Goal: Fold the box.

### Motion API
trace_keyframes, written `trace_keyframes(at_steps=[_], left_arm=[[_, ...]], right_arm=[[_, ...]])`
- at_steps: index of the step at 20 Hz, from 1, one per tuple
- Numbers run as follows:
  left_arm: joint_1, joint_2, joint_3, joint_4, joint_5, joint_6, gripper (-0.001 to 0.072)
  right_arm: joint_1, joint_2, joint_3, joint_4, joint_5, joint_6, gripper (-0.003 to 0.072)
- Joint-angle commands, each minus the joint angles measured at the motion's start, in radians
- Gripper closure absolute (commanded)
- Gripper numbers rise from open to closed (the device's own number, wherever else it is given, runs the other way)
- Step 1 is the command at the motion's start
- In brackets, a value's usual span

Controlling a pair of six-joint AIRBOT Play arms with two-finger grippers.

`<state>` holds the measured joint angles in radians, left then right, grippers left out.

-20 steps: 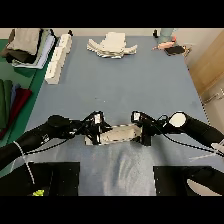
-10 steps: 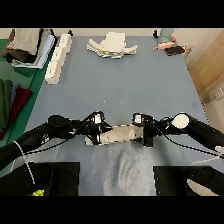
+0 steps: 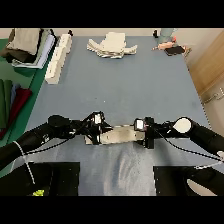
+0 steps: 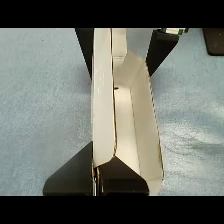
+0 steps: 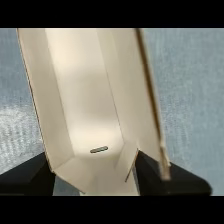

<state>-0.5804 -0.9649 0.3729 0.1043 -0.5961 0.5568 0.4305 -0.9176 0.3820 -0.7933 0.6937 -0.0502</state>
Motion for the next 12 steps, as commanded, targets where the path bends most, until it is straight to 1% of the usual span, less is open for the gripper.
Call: trace_keyframes(at_steps=[1, 9, 12], left_arm=[[0.000, 0.000, 0.000, 0.000, 0.001, 0.000, 0.0694], [0.000, 0.001, 0.000, 0.000, 0.001, 0.000, 0.0694], [0.000, 0.001, 0.000, 0.000, 0.001, 0.000, 0.0694]], right_arm=[[0.000, 0.001, -0.003, 0.040, -0.033, -0.057, -0.0034], [0.000, -0.059, -0.003, 0.072, -0.017, -0.075, -0.0034], [0.000, -0.062, -0.005, 0.076, 0.029, -0.072, -0.0034]])
